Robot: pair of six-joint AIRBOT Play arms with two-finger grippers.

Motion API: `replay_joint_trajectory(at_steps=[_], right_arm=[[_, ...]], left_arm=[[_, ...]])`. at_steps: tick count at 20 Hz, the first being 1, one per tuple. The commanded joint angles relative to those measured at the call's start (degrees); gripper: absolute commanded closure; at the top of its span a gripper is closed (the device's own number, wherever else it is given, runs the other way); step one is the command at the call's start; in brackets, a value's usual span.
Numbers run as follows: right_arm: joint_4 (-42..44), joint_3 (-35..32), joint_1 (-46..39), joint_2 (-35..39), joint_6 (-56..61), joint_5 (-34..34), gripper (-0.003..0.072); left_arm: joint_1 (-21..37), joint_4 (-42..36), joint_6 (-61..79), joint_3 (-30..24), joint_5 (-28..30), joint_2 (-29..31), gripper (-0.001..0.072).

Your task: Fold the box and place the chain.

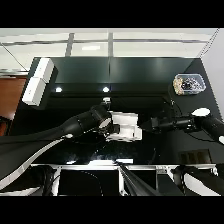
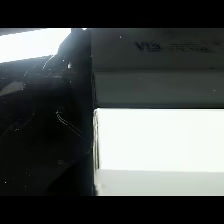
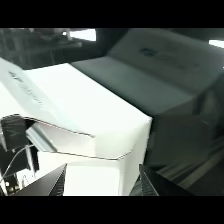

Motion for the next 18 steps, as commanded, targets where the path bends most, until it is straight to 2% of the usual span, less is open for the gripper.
replay_joint_trajectory(at_steps=[1, 6, 10, 12, 15, 16, 18], right_arm=[[-2.2, 0.5, 2.9, -0.1, 3.6, -0.9, 0.0155], [-3.0, 1.6, 10.2, -0.1, 8.0, -6.7, 0.0156], [-7.7, 4.6, 16.6, -0.1, 15.7, -11.2, 0.0157], [-12.4, 6.8, 20.3, -0.1, 21.6, -14.3, 0.0157], [-23.7, 10.1, 26.0, -0.1, 34.4, -17.2, 0.0167], [-28.3, 11.2, 27.5, -0.1, 38.6, -17.0, 0.0249], [-35.1, 12.7, 30.2, -0.1, 45.3, -15.9, 0.0249]], left_arm=[[0.0, 0.0, 0.0, 0.0, 0.0, 0.0, 0.0677], [0.0, 0.0, 0.0, 0.0, 0.0, 0.0, 0.0677], [0.0, 0.0, 0.0, 0.0, 0.0, 0.0, 0.0677], [0.0, 0.0, 0.0, 0.0, 0.0, 0.0, 0.0677], [0.0, 0.0, 0.0, 0.0, 0.0, 0.0, 0.0677], [0.0, 0.0, 0.0, 0.0, 0.0, 0.0, 0.0677], [0.0, 0.0, 0.0, 0.0, 0.0, 0.0, 0.0677]])
